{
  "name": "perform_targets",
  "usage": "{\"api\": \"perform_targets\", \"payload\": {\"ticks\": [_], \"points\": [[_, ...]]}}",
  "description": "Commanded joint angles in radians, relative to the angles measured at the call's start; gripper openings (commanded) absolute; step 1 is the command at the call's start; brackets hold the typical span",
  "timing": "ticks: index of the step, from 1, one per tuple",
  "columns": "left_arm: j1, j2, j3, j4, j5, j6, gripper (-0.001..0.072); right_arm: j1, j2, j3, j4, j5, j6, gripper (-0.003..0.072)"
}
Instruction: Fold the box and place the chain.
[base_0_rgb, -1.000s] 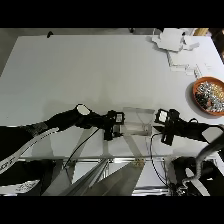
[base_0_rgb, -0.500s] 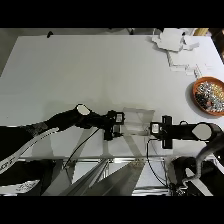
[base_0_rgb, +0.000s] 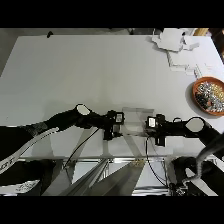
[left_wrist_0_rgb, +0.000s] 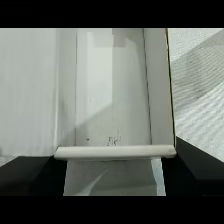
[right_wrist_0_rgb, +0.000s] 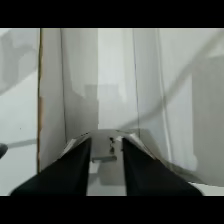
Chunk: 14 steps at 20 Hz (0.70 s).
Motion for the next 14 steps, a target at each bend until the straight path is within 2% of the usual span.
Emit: {"api": "perform_targets", "payload": {"ticks": [1, 5, 9, 10, 12, 13, 14], "points": [[0.000, 0.001, 0.000, -0.001, 0.001, 0.000, 0.0218, 0.001, -0.024, 0.000, 0.084, -0.002, -0.009, 0.0343], [0.000, 0.001, 0.000, -0.001, 0.001, 0.000, 0.0218, 0.001, 0.068, 0.000, -0.053, 0.059, 0.172, 0.0341], [0.000, 0.001, 0.000, 0.000, 0.001, 0.000, 0.0218, 0.001, 0.368, 0.002, -0.123, 0.152, 0.400, 0.0324], [0.000, 0.001, 0.000, -0.001, 0.001, 0.000, 0.0218, -0.002, 0.444, 0.002, -0.155, 0.157, 0.467, 0.0272], [0.000, 0.001, 0.000, 0.000, 0.002, 0.000, 0.0218, -0.043, 0.539, 0.006, -0.216, 0.164, 0.574, 0.0216], [0.000, 0.001, 0.000, -0.001, 0.001, 0.000, 0.0218, -0.077, 0.555, 0.016, -0.218, 0.185, 0.614, 0.0163], [0.000, 0.001, 0.000, -0.001, 0.002, 0.000, 0.0218, -0.119, 0.556, 0.034, -0.213, 0.211, 0.640, 0.0150]]}}
